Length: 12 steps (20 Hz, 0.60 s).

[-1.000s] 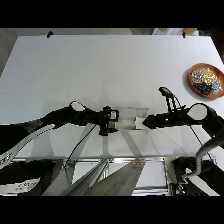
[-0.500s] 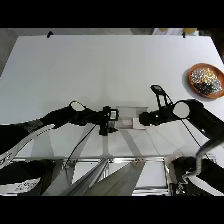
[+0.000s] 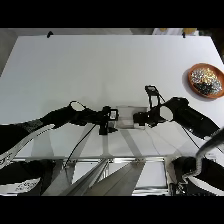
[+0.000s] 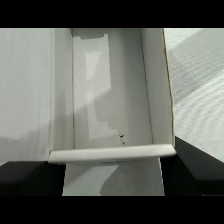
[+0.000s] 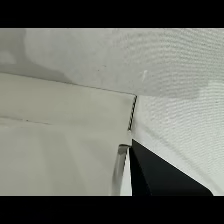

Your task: Fold the box and place the chain.

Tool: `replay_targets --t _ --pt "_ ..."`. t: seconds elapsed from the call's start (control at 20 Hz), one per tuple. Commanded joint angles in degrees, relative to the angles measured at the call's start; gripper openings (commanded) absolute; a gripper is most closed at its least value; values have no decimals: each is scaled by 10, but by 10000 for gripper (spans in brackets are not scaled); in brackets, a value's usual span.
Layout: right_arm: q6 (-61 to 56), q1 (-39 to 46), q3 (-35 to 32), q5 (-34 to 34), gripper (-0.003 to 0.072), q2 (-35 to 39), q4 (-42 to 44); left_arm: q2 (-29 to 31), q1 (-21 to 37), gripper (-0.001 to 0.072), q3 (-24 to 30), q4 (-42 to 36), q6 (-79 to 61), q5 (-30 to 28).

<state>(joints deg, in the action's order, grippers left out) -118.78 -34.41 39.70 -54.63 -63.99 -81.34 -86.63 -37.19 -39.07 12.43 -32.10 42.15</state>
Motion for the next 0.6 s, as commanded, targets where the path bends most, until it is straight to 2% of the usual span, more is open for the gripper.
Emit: replay_targets --t 0.0,0.55 --pt "-45 -6 2 4 295 -11 -29 0 0 18 0 0 0 1" --pt "-44 -6 2 22 292 -52 -24 0 0 18 0 0 0 1"
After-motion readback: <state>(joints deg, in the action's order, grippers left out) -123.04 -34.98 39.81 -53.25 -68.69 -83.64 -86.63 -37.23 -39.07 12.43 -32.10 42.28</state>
